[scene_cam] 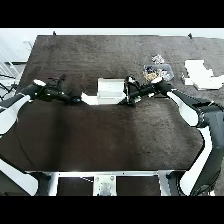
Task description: Fold the box and place the chain.
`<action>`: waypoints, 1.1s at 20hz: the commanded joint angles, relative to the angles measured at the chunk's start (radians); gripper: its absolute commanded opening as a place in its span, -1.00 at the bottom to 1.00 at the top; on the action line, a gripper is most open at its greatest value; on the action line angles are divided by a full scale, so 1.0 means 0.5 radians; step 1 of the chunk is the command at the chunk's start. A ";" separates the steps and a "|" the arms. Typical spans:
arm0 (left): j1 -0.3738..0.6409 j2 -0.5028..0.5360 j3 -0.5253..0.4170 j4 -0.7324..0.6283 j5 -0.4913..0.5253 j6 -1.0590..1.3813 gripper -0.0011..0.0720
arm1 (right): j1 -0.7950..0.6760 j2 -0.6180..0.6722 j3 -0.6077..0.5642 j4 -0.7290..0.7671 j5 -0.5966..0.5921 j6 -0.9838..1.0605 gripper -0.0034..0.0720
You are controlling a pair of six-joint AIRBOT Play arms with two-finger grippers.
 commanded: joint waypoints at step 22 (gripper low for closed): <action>-0.183 -0.061 0.212 -0.300 -0.172 0.037 -0.20 | 0.002 -0.002 0.000 0.001 0.001 0.001 0.42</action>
